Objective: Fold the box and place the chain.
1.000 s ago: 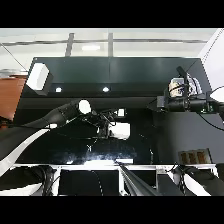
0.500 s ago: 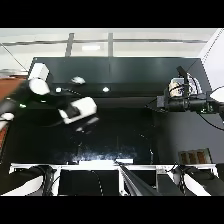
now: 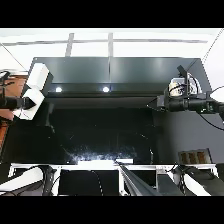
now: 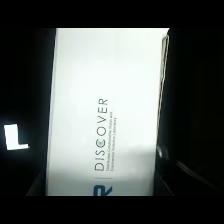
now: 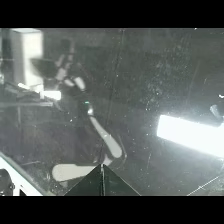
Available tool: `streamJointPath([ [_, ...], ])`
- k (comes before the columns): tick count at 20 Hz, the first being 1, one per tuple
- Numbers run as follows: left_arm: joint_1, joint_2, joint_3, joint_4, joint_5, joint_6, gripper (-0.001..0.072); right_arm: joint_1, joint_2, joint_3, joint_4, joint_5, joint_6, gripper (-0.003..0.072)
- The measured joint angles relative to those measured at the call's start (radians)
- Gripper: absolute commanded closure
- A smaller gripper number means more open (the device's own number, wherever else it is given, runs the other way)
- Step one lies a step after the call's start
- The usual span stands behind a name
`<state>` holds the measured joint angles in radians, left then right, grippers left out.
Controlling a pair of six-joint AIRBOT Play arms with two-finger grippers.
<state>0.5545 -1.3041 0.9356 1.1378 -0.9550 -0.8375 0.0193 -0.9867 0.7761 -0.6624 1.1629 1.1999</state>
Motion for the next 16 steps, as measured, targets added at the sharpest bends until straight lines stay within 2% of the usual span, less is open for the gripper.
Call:
streamJointPath([
  [4,0.035,-0.081,0.024,-0.063,0.149,0.036,0.0267,0.000,0.000,0.000,-0.003,-0.005,0.000,0.0664],
  [6,0.033,-0.133,0.051,-0.098,0.188,0.045,0.0010,0.000,0.000,0.000,-0.004,-0.012,0.000,0.0664],
  [11,-0.019,-0.211,0.115,-0.139,0.232,0.056,0.0003,0.000,0.000,0.000,-0.004,-0.037,0.000,0.0664],
  [16,-0.045,-0.183,0.218,-0.141,0.132,0.035,0.0003,0.000,0.000,0.000,-0.003,-0.045,0.000,0.0665],
])
